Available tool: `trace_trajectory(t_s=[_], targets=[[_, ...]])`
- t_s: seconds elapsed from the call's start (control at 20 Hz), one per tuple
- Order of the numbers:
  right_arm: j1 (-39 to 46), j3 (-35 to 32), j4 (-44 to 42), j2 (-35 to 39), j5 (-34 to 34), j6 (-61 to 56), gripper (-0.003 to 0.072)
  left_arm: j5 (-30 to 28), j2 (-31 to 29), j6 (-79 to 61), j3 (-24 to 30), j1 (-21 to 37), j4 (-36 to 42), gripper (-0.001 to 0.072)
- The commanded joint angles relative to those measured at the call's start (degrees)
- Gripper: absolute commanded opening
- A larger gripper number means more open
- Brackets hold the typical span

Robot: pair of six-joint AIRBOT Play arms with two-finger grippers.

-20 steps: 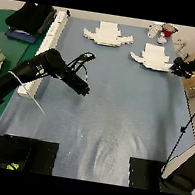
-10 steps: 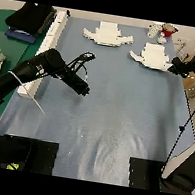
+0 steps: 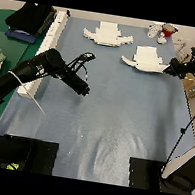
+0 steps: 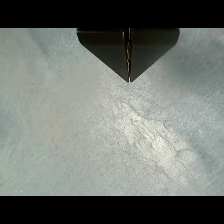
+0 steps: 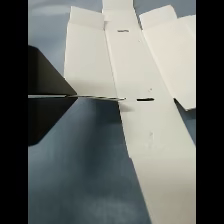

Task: Fold the box.

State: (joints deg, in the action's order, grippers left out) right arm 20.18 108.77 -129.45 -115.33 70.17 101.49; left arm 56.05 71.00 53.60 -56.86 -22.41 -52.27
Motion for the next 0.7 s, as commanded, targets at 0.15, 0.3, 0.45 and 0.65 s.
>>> trace_trajectory(t_s=[0.15,0.3,0.45,0.65], targets=[[-2.03,-27.23,-1.95,19.58,-3.26,3.13,0.0001,-0.15,0.04,0.02,-0.02,-0.02,0.00,0.0012],[-4.76,-45.35,-1.97,32.81,-5.44,3.10,0.0001,-0.13,0.04,0.02,-0.02,-0.02,0.00,0.0012],[-8.70,-60.89,-1.97,45.31,-6.05,1.86,0.0001,-0.04,0.04,0.02,-0.02,-0.02,0.00,0.0012],[-14.36,-76.26,-1.90,59.67,-10.03,-3.37,0.0001,0.02,0.04,0.02,-0.02,-0.02,0.00,0.0013]])
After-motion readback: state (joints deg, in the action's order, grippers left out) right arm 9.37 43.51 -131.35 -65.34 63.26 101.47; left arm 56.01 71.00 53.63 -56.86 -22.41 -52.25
